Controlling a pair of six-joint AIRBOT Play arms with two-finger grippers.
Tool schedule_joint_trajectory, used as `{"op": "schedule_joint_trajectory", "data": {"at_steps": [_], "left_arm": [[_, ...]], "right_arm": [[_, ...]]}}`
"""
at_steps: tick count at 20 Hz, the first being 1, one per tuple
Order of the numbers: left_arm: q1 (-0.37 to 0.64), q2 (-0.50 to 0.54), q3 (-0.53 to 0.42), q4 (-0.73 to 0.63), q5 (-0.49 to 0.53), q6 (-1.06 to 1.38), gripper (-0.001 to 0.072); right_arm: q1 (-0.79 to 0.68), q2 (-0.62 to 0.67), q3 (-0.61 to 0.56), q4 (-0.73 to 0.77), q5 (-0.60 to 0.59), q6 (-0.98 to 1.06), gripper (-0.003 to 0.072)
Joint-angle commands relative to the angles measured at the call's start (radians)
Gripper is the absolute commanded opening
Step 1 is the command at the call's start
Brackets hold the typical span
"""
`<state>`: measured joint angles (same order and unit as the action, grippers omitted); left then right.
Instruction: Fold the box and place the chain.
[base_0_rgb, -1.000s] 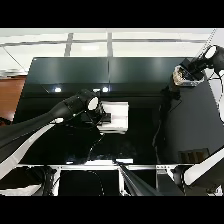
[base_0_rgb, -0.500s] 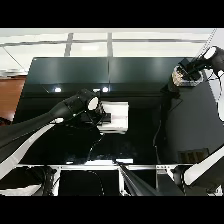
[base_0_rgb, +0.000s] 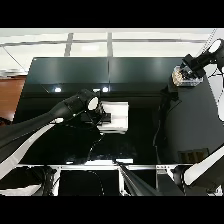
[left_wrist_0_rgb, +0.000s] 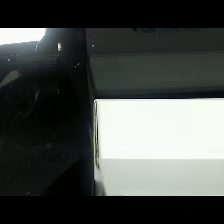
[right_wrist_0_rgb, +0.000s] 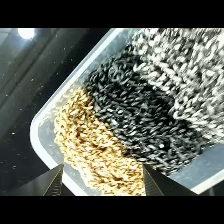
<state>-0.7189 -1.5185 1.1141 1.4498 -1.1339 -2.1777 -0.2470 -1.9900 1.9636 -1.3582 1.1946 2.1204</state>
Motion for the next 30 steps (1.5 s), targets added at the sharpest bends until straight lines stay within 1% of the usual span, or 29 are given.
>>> {"op": "schedule_joint_trajectory", "data": {"at_steps": [1, 8, 11, 12, 13, 14, 15, 18, 24, 30], "left_arm": [[0.001, 0.001, 0.001, 0.0, 0.001, 0.0, 0.0029], [0.001, 0.001, 0.001, 0.0, 0.001, 0.0, 0.0029], [0.001, 0.001, 0.001, 0.0, 0.001, 0.0, 0.0028], [0.001, 0.001, 0.001, 0.0, 0.001, 0.0, 0.0029], [0.001, 0.001, 0.001, 0.0, 0.001, 0.0, 0.0028], [0.001, 0.001, 0.001, 0.0, 0.001, 0.0, 0.0029], [0.001, 0.001, 0.001, 0.0, 0.001, 0.0, 0.0029], [0.001, 0.001, 0.001, 0.0, 0.001, 0.0, 0.0028], [0.001, 0.001, 0.001, 0.0, 0.002, 0.0, 0.0029], [0.001, 0.001, 0.001, 0.0, 0.0, 0.0, 0.0029]], "right_arm": [[0.0, -0.024, 0.006, 0.078, 0.008, 0.027, 0.0539], [0.0, -0.065, 0.005, 0.083, 0.006, 0.034, 0.0539], [0.0, -0.066, 0.005, 0.071, 0.007, 0.005, 0.0532], [-0.001, -0.066, 0.005, 0.071, 0.009, -0.029, 0.0394], [-0.001, -0.066, 0.005, 0.072, 0.018, -0.055, 0.0274], [-0.001, -0.063, 0.005, 0.073, 0.034, -0.094, 0.0052], [-0.001, -0.056, 0.006, 0.075, 0.047, -0.132, 0.0021], [-0.001, 0.009, 0.006, 0.067, 0.078, -0.262, 0.002], [-0.001, 0.242, 0.006, 0.064, 0.115, -0.48, 0.002], [-0.002, 0.466, 0.005, 0.085, 0.129, -0.512, 0.002]]}}
